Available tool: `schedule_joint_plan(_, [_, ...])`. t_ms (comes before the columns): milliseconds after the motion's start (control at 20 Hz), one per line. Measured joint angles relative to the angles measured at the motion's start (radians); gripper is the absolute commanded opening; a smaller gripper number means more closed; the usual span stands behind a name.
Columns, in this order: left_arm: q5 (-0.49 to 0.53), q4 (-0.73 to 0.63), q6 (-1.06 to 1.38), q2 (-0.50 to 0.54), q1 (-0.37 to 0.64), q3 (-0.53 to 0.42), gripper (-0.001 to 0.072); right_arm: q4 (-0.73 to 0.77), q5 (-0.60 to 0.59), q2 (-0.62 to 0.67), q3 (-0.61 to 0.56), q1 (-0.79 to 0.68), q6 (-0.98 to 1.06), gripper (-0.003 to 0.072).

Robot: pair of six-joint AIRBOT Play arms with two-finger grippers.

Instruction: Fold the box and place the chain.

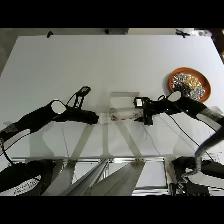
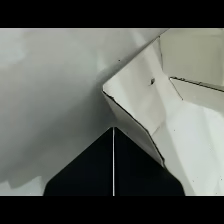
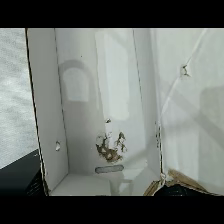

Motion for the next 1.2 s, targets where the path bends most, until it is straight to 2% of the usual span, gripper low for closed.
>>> schedule_joint_plan(450, [0.029, -0.025, 0.003, 0.001, -0.031, 0.033, 0.0017, 0.000, 0.000, 0.000, 0.000, 0.000, 0.000, 0.0383])
schedule_joint_plan(500, [0.029, -0.032, 0.006, 0.002, -0.035, 0.040, 0.0085, 0.000, 0.000, 0.000, 0.000, 0.000, 0.000, 0.0383])
schedule_joint_plan(550, [0.030, -0.040, 0.010, 0.003, -0.041, 0.048, 0.0297, 0.000, 0.000, 0.000, 0.000, 0.000, 0.000, 0.0383])
schedule_joint_plan(600, [0.028, -0.046, 0.012, 0.003, -0.046, 0.054, 0.0386, 0.000, 0.000, 0.000, 0.000, 0.000, 0.000, 0.0383])
schedule_joint_plan(1200, [0.025, -0.111, 0.018, 0.021, -0.076, 0.077, 0.0385, 0.000, 0.000, 0.000, 0.000, 0.000, 0.000, 0.0383])
